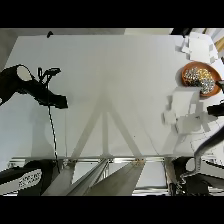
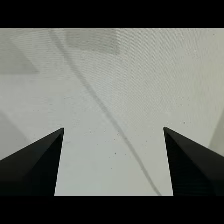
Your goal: Fold the box and place the chain.
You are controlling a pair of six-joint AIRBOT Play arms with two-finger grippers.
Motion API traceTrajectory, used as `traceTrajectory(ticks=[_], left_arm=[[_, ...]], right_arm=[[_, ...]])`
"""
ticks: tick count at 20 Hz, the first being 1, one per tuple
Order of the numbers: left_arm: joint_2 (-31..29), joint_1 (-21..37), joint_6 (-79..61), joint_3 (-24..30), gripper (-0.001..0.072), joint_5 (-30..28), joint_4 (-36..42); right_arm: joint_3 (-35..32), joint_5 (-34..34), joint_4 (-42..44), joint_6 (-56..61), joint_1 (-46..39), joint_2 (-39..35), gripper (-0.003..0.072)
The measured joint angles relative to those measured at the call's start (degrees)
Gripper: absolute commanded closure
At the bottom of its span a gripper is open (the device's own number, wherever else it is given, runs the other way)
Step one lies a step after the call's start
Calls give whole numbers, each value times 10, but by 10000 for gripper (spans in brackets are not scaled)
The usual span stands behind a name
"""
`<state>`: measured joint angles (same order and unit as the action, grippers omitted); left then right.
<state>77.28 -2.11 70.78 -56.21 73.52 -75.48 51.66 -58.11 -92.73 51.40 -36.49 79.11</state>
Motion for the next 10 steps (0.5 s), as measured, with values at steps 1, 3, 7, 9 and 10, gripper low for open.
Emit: traceTrajectory(ticks=[1, 3, 7, 9, 10], left_arm=[[0, 0, 0, 0, 17, 0, 0], [0, 0, 0, 0, 17, 0, 0], [0, 0, 0, 0, 17, 0, 0], [0, 0, 0, 0, 17, 0, 0], [0, 0, 0, 0, 17, 0, 0]], right_arm=[[0, -19, 14, -5, 11, -6, 680], [0, -42, 48, -16, 42, -28, 681], [-23, -58, 152, -28, 121, -103, 681], [-54, -37, 213, -28, 165, -147, 681], [-74, -23, 238, -25, 189, -169, 681]])
